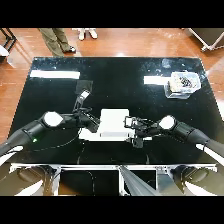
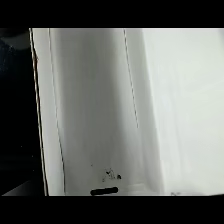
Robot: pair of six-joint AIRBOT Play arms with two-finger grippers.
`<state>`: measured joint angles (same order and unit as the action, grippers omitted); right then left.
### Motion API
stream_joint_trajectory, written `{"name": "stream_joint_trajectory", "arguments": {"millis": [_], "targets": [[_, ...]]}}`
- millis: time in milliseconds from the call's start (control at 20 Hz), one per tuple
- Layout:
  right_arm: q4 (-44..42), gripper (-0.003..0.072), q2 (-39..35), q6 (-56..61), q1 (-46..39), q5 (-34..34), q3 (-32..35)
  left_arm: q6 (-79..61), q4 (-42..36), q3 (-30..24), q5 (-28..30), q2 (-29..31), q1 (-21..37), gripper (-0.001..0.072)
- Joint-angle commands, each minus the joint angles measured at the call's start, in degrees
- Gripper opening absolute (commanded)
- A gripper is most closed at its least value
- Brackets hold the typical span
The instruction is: Fold the box and place the chain.
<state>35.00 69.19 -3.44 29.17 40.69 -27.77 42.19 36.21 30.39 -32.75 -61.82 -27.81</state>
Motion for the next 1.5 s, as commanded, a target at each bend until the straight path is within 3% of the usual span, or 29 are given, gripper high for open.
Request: {"name": "stream_joint_trajectory", "arguments": {"millis": [0, 200, 350, 400, 450, 500, 650, 900, 1000, 1200, 1450], "targets": [[0.0, 0.0330, 0.0, 0.0, 0.0, 0.1, 0.0, 0.0, 6.5, 0.3, -5.5, 5.7, 4.7, 0.0020], [0.0, 0.0330, 0.0, 0.0, 0.0, 0.1, 0.0, -0.3, 10.8, 0.3, -16.5, 11.1, 11.6, 0.0022], [0.0, 0.0330, 0.0, 0.0, 0.0, 0.1, 0.0, -6.0, 14.1, 0.2, -26.3, 11.0, 13.2, 0.0031], [0.0, 0.0330, 0.0, 0.0, 0.0, 0.1, 0.0, -6.9, 15.6, -0.1, -26.7, 11.0, 12.9, 0.0177], [0.0, 0.0330, 0.0, 0.0, 0.0, 0.1, 0.0, -7.0, 16.1, -0.5, -26.2, 11.0, 12.8, 0.0528], [0.0, 0.0330, 0.0, 0.0, 0.0, 0.1, 0.0, -7.5, 16.3, -0.8, -24.8, 10.9, 12.7, 0.0630], [0.0, 0.0331, 0.0, 0.0, 0.0, 0.1, 0.0, -19.5, 19.3, -1.0, -22.9, 10.5, 11.5, 0.0630], [0.0, 0.0331, 0.0, 0.0, 0.0, 0.2, 0.0, -41.7, 14.1, -1.0, -22.4, 6.6, 9.6, 0.0610], [0.0, 0.0331, 0.0, 0.0, 0.0, 0.3, 0.0, -44.8, 9.4, -1.0, -22.3, 4.4, 9.2, 0.0611], [0.0, 0.0331, 0.0, 0.0, 0.0, 0.3, 0.0, -51.3, 7.7, -1.0, -22.2, 0.5, 8.3, 0.0612], [0.0, 0.0331, 0.0, 0.0, 0.0, 0.3, 0.0, -51.2, 6.9, -1.0, -16.2, -2.8, 5.2, 0.0612]]}}
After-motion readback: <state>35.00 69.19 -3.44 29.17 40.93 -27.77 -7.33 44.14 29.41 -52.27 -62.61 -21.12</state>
